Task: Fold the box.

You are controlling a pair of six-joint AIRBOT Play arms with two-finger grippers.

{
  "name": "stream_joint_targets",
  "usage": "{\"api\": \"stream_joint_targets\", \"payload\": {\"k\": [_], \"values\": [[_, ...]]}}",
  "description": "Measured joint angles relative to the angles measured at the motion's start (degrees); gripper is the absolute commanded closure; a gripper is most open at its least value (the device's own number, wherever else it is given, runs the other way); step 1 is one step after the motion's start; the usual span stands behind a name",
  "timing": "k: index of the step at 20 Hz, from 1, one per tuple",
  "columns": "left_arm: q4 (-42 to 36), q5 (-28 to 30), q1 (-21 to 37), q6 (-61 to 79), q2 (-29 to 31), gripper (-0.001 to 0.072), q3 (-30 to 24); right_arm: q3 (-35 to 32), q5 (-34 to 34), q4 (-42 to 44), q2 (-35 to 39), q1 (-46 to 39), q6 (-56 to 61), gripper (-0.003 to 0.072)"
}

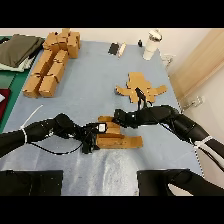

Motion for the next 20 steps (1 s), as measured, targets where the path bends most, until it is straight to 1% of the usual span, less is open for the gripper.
{"api": "stream_joint_targets", "payload": {"k": [4, 7, 10, 16, 18, 20], "values": [[-0.02, -0.02, 0.0, 0.0, 0.0, 0.0248, 0.0, 0.0, -2.23, -0.2, -5.16, 0.0, -3.28, 0.0683], [-0.02, 0.04, 0.0, -0.13, 0.0, 0.0248, 0.0, 0.0, -2.67, -0.11, -9.29, 0.0, -7.41, 0.0684], [-0.02, 0.02, 0.0, -0.09, 0.0, 0.0248, 0.0, 0.04, -2.62, -0.17, -11.3, -0.02, -10.58, 0.0683], [-0.02, -0.04, 0.0, 0.02, 0.0, 0.0248, 0.0, 1.42, -2.21, -0.48, -11.61, -0.02, -15.02, 0.0684], [0.0, -0.04, 0.0, 0.02, 0.0, 0.0248, 0.0, 2.47, -2.4, -0.61, -10.49, -0.02, -16.22, 0.0685], [0.02, -0.04, 0.0, 0.02, 0.0, 0.0248, 0.0, 4.11, -4.63, -1.25, -7.72, -0.07, -17.92, 0.0685]]}}
